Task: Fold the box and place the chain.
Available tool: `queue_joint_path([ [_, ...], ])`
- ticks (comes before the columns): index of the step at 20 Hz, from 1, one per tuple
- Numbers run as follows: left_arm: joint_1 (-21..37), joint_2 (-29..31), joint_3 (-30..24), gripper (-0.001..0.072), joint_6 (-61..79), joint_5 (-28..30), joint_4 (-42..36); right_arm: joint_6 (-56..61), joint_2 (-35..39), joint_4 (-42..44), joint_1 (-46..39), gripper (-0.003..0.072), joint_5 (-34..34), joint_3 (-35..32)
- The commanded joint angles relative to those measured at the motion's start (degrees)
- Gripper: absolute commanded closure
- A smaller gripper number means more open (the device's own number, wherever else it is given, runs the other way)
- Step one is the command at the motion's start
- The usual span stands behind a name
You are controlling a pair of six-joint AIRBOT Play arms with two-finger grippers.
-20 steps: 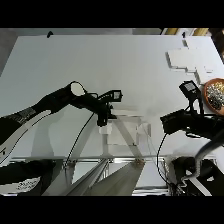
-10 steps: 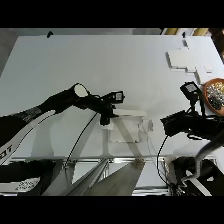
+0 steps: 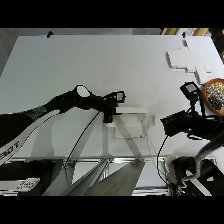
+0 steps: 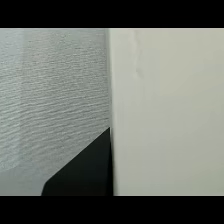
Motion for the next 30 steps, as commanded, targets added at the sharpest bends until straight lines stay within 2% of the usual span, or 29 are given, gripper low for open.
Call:
queue_joint_path([
  [1, -0.09, -0.13, 0.02, 0.0702, 0.7, 0.31, 0.37, 0.0, 0.04, -0.02, 0.04, 0.041, -0.28, 0.04],
  [6, -0.09, -0.31, 0.02, 0.0702, 0.5, 0.13, 4.37, -0.02, 0.04, -0.04, 0.04, 0.041, -1.53, 0.07],
  [30, -0.09, -1.14, 0.02, 0.0697, 0.5, 0.11, 4.2, 0.0, 0.04, -0.02, 0.04, 0.041, -1.46, 0.04],
])
